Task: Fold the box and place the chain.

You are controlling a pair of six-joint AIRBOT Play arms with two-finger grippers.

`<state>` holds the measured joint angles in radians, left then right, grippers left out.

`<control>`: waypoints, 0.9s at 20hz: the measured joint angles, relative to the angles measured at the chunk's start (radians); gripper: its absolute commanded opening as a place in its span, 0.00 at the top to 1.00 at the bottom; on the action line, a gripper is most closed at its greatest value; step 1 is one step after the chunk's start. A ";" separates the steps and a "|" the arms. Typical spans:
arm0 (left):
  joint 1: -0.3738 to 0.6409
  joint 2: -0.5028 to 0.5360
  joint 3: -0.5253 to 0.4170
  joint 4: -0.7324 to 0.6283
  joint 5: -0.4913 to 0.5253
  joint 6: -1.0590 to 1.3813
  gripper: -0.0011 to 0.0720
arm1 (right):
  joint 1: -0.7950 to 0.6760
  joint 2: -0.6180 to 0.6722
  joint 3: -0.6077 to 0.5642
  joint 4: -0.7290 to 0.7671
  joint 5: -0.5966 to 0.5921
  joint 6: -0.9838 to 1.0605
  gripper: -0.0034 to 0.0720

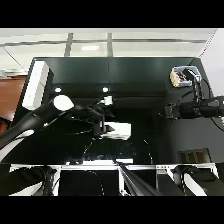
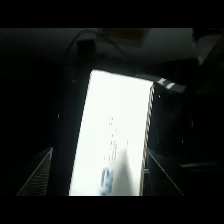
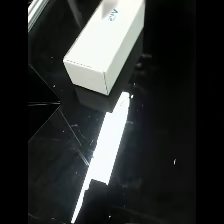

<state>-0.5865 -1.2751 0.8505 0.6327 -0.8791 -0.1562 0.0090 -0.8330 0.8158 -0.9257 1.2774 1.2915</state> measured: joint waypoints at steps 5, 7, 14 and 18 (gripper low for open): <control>-0.049 -0.135 0.099 0.046 -0.037 -0.061 0.00 | -0.007 0.005 -0.002 -0.009 0.013 0.005 0.94; -0.055 -0.154 0.111 0.059 -0.066 -0.073 0.00 | -0.008 0.005 -0.002 -0.012 0.012 0.006 0.94; -0.062 -0.172 0.126 0.111 -0.136 -0.104 0.00 | -0.009 0.005 -0.002 -0.014 0.003 0.007 0.94; -0.092 -0.174 0.151 0.219 -0.150 -0.199 0.00 | -0.009 0.005 -0.002 -0.014 0.000 0.007 0.94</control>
<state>-0.6785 -1.4490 1.0012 0.8520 -1.0294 -0.3550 -0.0002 -0.8280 0.8143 -0.9401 1.2770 1.2984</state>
